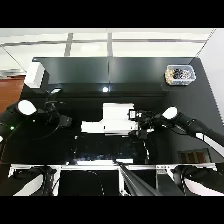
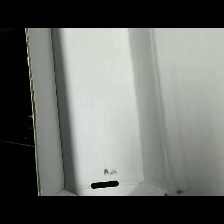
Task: Fold the box and place the chain.
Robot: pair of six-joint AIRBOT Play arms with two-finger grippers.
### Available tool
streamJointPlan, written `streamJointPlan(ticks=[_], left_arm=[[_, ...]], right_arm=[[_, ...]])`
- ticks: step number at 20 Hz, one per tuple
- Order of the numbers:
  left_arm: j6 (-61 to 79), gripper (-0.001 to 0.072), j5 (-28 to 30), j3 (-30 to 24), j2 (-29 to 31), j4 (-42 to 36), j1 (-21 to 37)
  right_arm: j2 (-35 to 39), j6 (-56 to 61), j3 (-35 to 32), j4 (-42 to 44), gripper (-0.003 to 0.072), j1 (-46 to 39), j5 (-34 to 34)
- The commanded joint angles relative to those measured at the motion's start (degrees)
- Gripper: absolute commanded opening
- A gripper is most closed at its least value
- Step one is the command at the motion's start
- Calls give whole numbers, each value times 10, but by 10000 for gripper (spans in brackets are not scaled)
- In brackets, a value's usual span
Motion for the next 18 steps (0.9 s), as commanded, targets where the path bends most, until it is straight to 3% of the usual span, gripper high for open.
streamJointPlan(ticks=[1, 4, 7, 11, 18], left_arm=[[15, 23, -80, -33, -62, -222, 122], [55, 22, -94, -29, -140, -282, 131], [69, 22, -78, -23, -176, -286, 80], [73, 22, -50, -10, -198, -286, 11], [175, 23, -108, 28, -206, -289, -30]], right_arm=[[0, 0, 0, 0, 107, 0, 1], [0, 0, 0, 0, 107, 0, 1], [0, 0, 0, 0, 107, 0, 1], [0, 0, 0, 0, 106, 0, 1], [0, 0, 0, 0, 107, 0, 1]])
